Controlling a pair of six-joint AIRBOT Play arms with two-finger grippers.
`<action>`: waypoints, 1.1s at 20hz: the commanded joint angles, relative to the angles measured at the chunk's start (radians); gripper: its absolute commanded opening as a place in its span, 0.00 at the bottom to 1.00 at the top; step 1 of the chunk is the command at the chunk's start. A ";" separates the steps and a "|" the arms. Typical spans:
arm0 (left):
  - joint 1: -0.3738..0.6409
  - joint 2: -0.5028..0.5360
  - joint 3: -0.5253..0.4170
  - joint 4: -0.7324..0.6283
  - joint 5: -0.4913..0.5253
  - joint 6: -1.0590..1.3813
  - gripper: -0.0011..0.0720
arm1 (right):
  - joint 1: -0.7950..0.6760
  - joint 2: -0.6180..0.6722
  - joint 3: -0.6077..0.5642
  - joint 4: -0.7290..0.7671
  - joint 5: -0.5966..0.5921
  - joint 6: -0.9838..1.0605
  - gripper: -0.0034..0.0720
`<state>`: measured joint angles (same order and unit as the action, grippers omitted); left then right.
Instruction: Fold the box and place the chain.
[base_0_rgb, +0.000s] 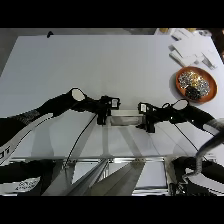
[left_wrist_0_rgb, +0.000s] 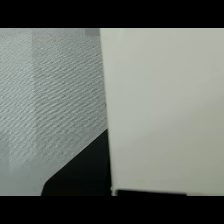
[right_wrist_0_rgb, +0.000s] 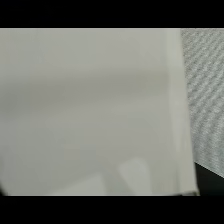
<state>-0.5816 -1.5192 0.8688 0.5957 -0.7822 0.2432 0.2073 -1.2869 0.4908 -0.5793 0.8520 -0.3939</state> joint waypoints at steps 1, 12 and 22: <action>0.000 0.000 0.001 0.000 0.000 0.000 0.03 | 0.001 0.001 0.000 0.000 0.001 0.000 0.50; 0.000 0.000 0.001 0.000 0.000 0.000 0.03 | 0.001 0.001 0.000 0.000 0.001 0.000 0.50; 0.000 0.000 0.001 -0.003 -0.022 0.000 0.03 | 0.001 0.001 0.000 0.000 0.001 0.000 0.50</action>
<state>-0.5816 -1.5192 0.8688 0.5930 -0.7921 0.2428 0.2077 -1.2869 0.4908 -0.5797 0.8551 -0.3943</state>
